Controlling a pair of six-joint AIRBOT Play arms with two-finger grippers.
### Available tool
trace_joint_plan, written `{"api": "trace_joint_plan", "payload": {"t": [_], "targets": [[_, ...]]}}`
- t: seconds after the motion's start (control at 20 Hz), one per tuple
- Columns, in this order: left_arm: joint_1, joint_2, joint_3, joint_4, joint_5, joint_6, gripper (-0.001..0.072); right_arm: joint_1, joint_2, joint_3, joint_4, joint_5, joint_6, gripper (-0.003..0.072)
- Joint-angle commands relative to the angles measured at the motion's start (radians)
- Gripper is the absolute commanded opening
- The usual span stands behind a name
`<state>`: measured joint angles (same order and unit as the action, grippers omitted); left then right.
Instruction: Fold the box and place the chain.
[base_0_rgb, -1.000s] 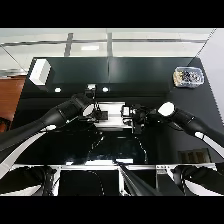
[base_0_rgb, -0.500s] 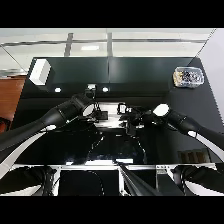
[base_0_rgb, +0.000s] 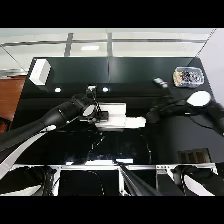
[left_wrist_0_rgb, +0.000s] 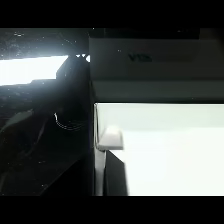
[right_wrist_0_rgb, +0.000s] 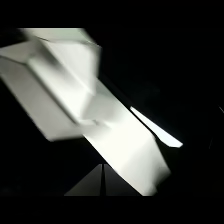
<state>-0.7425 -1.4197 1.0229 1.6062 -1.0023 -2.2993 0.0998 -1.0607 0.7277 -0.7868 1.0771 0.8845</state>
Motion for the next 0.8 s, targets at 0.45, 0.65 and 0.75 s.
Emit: {"api": "trace_joint_plan", "payload": {"t": [0.45,0.65,0.75], "targets": [[0.001,0.0,0.0,-0.021,0.0,0.002,0.0025,-0.047,-0.32,-0.179,0.436,-0.077,0.149,0.0013],[0.001,0.0,0.0,-0.021,0.0,0.002,0.0025,0.032,-0.344,-0.079,0.412,-0.083,0.128,0.0013],[0.001,0.0,0.0,-0.021,0.0,0.002,0.0025,0.032,-0.344,-0.02,0.372,-0.032,0.128,0.0014]]}}
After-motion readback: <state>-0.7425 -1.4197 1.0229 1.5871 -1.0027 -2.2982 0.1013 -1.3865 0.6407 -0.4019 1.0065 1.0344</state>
